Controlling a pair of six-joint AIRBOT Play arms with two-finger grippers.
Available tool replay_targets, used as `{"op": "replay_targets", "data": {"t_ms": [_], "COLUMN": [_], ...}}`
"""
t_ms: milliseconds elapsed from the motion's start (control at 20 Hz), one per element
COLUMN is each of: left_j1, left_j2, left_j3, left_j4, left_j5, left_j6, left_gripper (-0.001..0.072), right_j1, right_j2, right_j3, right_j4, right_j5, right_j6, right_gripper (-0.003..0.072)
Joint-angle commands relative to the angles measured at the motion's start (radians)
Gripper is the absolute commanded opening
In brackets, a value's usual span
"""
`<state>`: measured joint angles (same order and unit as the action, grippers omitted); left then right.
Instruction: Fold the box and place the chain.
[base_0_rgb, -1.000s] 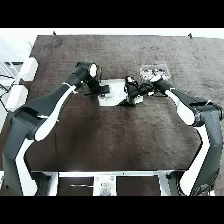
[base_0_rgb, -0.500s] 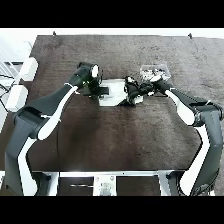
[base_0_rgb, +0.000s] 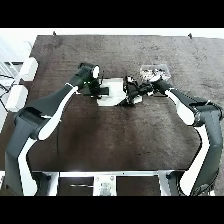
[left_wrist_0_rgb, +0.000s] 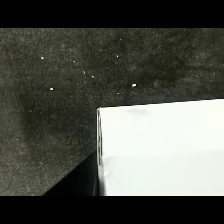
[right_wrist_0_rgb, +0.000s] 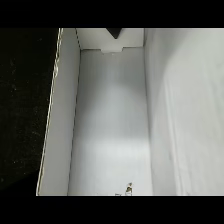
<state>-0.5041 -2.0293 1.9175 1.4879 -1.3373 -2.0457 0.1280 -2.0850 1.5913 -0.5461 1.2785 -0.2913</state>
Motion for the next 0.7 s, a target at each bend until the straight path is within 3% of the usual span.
{"op": "replay_targets", "data": {"t_ms": [0, 100, 150, 200, 300, 350, 500, 650], "left_j1": [0.0, 0.0, 0.0, 0.0, 0.0, 0.002, 0.004, 0.004], "left_j2": [-0.001, -0.001, -0.001, -0.001, 0.003, 0.008, 0.011, 0.037], "left_j3": [0.0, 0.0, 0.0, 0.0, 0.0, 0.0, 0.027, 0.045], "left_j4": [0.01, 0.009, 0.007, -0.007, -0.021, -0.031, -0.054, -0.043], "left_j5": [-0.006, -0.006, -0.005, -0.005, -0.008, -0.008, -0.051, -0.056], "left_j6": [0.012, 0.012, 0.012, 0.015, 0.057, 0.093, 0.175, 0.188], "left_gripper": [0.0047, 0.0051, 0.0126, 0.0294, 0.0379, 0.0385, 0.0623, 0.0622], "right_j1": [-0.001, -0.001, -0.001, -0.001, -0.001, -0.001, -0.001, -0.001], "right_j2": [0.0, 0.0, 0.0, 0.0, 0.0, 0.0, 0.0, 0.0], "right_j3": [0.0, 0.0, 0.0, 0.0, 0.0, 0.0, 0.0, 0.0], "right_j4": [-0.005, -0.005, -0.005, -0.005, -0.005, -0.005, -0.005, -0.005], "right_j5": [-0.002, -0.003, -0.003, -0.003, -0.003, -0.003, -0.003, -0.003], "right_j6": [-0.001, -0.001, -0.001, -0.001, -0.001, -0.001, -0.001, -0.001], "right_gripper": [0.0588, 0.0588, 0.0588, 0.0589, 0.0589, 0.0589, 0.0589, 0.0589]}}
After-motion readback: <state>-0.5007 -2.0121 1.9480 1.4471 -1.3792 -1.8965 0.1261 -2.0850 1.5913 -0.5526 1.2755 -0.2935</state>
